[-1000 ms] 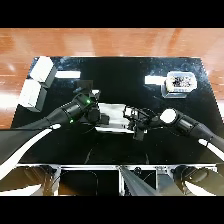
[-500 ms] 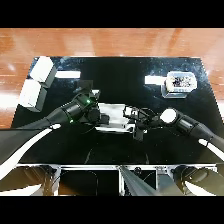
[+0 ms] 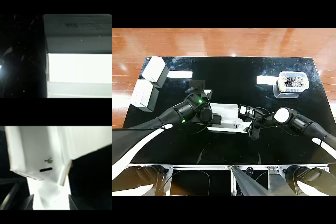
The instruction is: Fold the box and place the chain.
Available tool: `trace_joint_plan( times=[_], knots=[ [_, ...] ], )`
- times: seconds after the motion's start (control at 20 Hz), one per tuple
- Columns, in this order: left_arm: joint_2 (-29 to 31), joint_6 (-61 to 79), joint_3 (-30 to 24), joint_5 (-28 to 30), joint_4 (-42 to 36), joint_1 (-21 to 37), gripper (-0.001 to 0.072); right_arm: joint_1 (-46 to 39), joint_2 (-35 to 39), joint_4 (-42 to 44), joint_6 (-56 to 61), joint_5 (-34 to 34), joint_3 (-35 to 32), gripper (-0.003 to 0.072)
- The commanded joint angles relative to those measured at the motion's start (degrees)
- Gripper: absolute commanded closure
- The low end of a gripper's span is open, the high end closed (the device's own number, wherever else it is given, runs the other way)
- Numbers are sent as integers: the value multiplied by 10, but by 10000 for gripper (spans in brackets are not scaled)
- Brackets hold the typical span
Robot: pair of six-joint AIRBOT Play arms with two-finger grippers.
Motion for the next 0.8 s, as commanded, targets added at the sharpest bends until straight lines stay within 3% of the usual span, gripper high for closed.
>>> trace_joint_plan(
  times=[0.0, 0.15, 0.4, 0.45, 0.5, 0.55, 0.75],
  knots=[
    [0, 0, 0, 2, 0, 0, 683, 1, 0, 42, -45, -20, 0, 150],
    [0, 0, 0, 2, 0, 0, 682, 10, -1, 96, -89, -47, 0, 151],
    [0, 0, 0, 2, 0, 0, 683, 23, -17, 108, -94, -45, 0, 200],
    [0, 0, 0, 2, 0, 0, 682, 27, -21, 116, -97, -45, 0, 270],
    [0, 0, 0, 2, 0, 0, 682, 28, -25, 128, -98, -47, 0, 596],
    [0, 0, 0, 2, 0, 0, 683, 30, -27, 139, -98, -55, 0, 662],
    [-1, 0, 0, 1, 0, 0, 682, 30, -28, 150, -100, -64, 0, 661]
  ],
)
